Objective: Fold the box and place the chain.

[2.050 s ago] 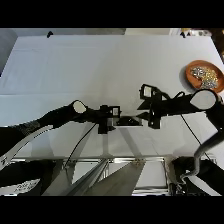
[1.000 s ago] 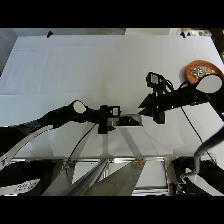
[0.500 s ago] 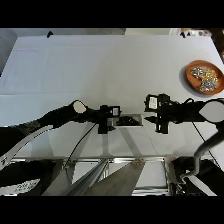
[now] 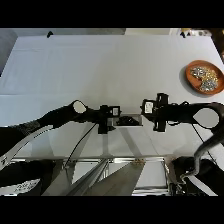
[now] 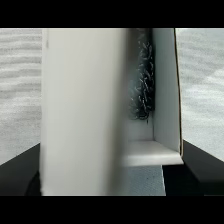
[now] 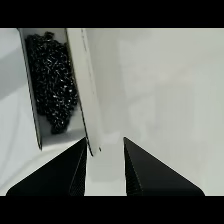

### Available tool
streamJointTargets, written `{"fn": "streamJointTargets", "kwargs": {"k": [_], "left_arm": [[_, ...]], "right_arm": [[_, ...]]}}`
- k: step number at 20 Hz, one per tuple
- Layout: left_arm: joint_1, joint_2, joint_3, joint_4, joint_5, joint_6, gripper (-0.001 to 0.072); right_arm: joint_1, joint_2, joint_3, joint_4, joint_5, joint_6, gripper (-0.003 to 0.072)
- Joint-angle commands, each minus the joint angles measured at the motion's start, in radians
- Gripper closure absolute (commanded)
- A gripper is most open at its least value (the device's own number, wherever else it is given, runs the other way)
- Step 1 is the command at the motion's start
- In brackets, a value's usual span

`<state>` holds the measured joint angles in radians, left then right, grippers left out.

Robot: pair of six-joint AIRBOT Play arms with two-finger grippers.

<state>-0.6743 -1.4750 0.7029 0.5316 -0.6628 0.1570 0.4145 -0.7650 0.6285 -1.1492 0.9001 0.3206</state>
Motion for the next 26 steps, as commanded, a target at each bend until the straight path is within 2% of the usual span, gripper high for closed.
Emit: {"fn": "streamJointTargets", "kwargs": {"k": [1,4,9,11,14,21,22,23,26], "left_arm": [[0.000,0.001,0.000,0.000,0.000,0.000,0.0697],[0.000,0.001,0.000,0.000,0.000,0.000,0.0697],[0.000,0.001,0.000,0.000,0.000,0.000,0.0697],[0.000,0.001,0.000,0.000,0.000,0.000,0.0697],[0.000,0.001,0.000,0.000,0.000,0.000,0.0697],[0.000,0.001,0.000,0.000,0.000,0.000,0.0697],[0.000,0.001,0.000,0.000,0.000,0.000,0.0697],[0.000,0.001,0.000,0.000,0.000,0.000,0.0697],[0.000,0.001,0.000,0.000,0.000,0.000,0.0697]], "right_arm": [[0.045,-0.002,-0.002,-0.001,-0.019,-0.007,0.0465],[0.061,-0.002,-0.003,-0.003,-0.021,-0.007,0.0508],[0.061,-0.023,-0.046,-0.028,-0.038,-0.007,0.0638],[0.061,-0.029,-0.047,-0.033,-0.089,-0.005,0.0668],[0.061,-0.029,-0.047,-0.051,-0.193,-0.003,0.0668],[0.062,-0.029,-0.096,-0.047,-0.253,-0.003,0.0668],[0.067,-0.029,-0.112,-0.048,-0.265,-0.005,0.0662],[0.073,-0.029,-0.125,-0.047,-0.272,-0.007,0.0585],[0.085,-0.029,-0.156,-0.046,-0.290,-0.007,0.0579]]}}
